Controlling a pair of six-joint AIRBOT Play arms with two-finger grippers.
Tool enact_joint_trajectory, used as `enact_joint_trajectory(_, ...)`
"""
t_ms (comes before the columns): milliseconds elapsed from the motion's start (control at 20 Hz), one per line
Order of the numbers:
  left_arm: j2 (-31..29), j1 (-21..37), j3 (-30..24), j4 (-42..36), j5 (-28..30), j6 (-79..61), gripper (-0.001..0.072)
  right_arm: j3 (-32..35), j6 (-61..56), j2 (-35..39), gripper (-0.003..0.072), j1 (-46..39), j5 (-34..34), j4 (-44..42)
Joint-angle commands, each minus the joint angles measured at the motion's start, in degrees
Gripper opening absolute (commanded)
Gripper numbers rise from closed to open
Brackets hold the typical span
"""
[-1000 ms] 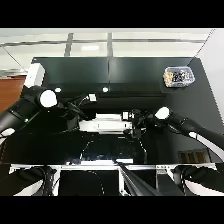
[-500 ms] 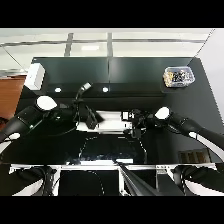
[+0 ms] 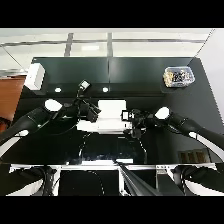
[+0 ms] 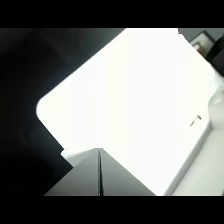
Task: Fold the box and place the chain.
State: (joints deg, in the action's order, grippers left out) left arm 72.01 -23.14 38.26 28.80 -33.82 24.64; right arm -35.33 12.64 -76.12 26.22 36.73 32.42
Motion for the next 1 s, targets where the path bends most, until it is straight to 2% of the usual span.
enact_joint_trajectory(0,2.86,-0.79,-0.04,0.74,-2.45,-0.31,0.0023,0.02,-0.02,-0.04,0.0120,-0.02,0.00,0.00)
enact_joint_trajectory(300,4.11,-0.15,1.46,1.95,-6.91,-0.70,0.0023,0.02,-0.02,-0.04,0.0120,-0.02,0.00,0.00)
enact_joint_trajectory(400,2.58,1.01,4.07,6.84,-10.14,0.52,0.0022,0.02,-0.02,-0.04,0.0120,-0.02,0.00,0.00)
enact_joint_trajectory(550,-3.26,4.90,6.29,16.00,-13.53,6.62,0.0022,0.02,-0.02,-0.04,0.0120,-0.02,0.02,0.00)
enact_joint_trajectory(700,-9.16,11.19,5.53,29.53,-19.41,10.95,0.0022,0.02,-0.02,-0.04,0.0120,-0.02,0.00,0.00)
enact_joint_trajectory(750,-10.29,13.84,4.92,31.89,-21.57,12.22,0.0022,0.02,-0.02,-0.04,0.0120,-0.02,0.00,0.00)
enact_joint_trajectory(850,-11.34,16.13,4.26,30.42,-28.24,6.95,0.0022,0.04,-0.02,-0.04,0.0120,-0.02,0.02,0.02)
enact_joint_trajectory(950,-11.30,13.75,3.76,32.09,-34.67,-2.86,0.0022,0.02,-0.02,-0.04,0.0120,-0.02,0.02,0.00)
